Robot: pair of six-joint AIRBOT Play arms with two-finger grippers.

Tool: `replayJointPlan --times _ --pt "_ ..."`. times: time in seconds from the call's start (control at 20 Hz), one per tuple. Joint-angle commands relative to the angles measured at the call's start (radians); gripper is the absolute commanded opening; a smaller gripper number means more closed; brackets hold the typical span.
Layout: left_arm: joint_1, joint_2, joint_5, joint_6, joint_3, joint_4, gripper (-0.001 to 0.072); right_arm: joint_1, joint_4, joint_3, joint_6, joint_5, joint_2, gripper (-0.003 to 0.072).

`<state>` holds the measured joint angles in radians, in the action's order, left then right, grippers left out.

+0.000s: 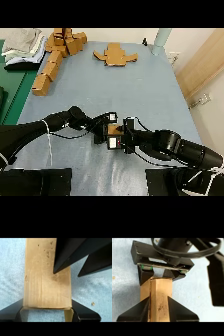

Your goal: Fold the box.

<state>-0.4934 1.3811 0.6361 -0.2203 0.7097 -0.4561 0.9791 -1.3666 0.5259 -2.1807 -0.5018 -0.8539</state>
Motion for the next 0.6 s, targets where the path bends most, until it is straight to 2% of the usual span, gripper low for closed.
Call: replayJointPlan --times 0.0,0.3,0.35,0.4,0.55 --pt "0.001 0.0 0.0 0.0 0.0 0.0 0.0478 -0.003 0.023 0.0 0.0 -0.003 0.001 0.0355" --pt "0.001 0.0 0.0 0.0 0.0 0.0 0.0479 -0.003 0.016 0.0 0.042 -0.008 -0.032 0.0352" --pt "0.001 0.0 0.0 0.0 0.0 0.0 0.0478 -0.003 0.015 0.0 0.042 -0.008 -0.034 0.0309" --pt "0.001 0.0 0.0 0.0 0.0 0.0 0.0479 -0.003 0.016 0.0 0.042 -0.008 -0.035 0.0226" --pt "0.001 0.0 0.0 0.0 0.0 0.0 0.0479 -0.003 0.016 0.0 0.042 -0.008 -0.037 0.0221"
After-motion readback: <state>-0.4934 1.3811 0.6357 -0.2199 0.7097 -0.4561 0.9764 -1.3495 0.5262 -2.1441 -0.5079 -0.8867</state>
